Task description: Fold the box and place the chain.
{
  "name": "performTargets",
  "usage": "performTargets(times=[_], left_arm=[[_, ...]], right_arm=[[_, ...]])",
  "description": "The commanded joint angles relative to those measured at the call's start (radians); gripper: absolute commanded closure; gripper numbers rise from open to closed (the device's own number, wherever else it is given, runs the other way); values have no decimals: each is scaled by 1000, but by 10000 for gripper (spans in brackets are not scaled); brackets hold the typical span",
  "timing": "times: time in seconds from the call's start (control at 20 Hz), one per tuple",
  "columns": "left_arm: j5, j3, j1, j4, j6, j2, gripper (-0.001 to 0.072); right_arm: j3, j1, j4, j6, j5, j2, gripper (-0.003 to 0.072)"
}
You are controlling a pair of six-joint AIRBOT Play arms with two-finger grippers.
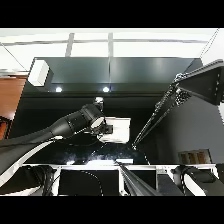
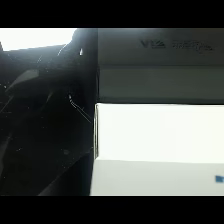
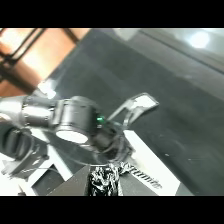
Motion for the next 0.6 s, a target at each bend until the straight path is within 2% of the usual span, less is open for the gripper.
performTargets(times=[0.0, 0.2, 0.55], left_arm=[[0, 0, 0, 0, 0, 0, 681], [0, 0, 0, 0, 0, 0, 681], [0, 0, 0, 0, 0, 0, 681]], right_arm=[[0, 63, 23, 16, -16, -1, 681], [0, 131, 24, 19, -69, -4, 681], [0, 137, 90, 23, -164, -43, 681]])
